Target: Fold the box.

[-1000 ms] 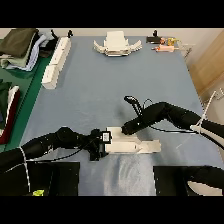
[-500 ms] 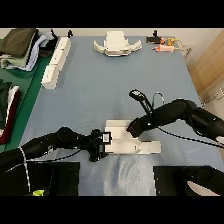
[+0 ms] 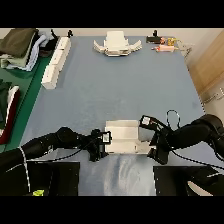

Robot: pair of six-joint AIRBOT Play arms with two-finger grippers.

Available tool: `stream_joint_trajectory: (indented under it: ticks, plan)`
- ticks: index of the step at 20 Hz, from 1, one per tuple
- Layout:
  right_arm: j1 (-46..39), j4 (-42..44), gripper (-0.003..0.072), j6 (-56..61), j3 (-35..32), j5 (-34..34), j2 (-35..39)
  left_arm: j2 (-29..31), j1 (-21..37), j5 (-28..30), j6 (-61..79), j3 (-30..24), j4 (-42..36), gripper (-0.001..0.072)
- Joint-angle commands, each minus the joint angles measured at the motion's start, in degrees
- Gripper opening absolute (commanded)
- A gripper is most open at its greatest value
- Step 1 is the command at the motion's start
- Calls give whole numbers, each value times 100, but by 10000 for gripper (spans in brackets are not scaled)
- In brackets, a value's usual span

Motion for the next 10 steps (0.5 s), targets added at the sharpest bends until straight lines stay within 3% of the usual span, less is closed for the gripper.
stream_joint_trajectory:
  ticks: [1, 4, 10]
  plan:
    - [2, -262, 528, -933, -452, 844, 59, 2, 0, -2, 0, 4, 0, 519]
    - [2, -46, 528, -1497, -463, 1401, -197, 2, 0, -2, 0, 4, 2, 520]
    - [564, 120, 497, -1812, -463, 1631, -629, 2, 0, 0, 0, 4, 0, 519]
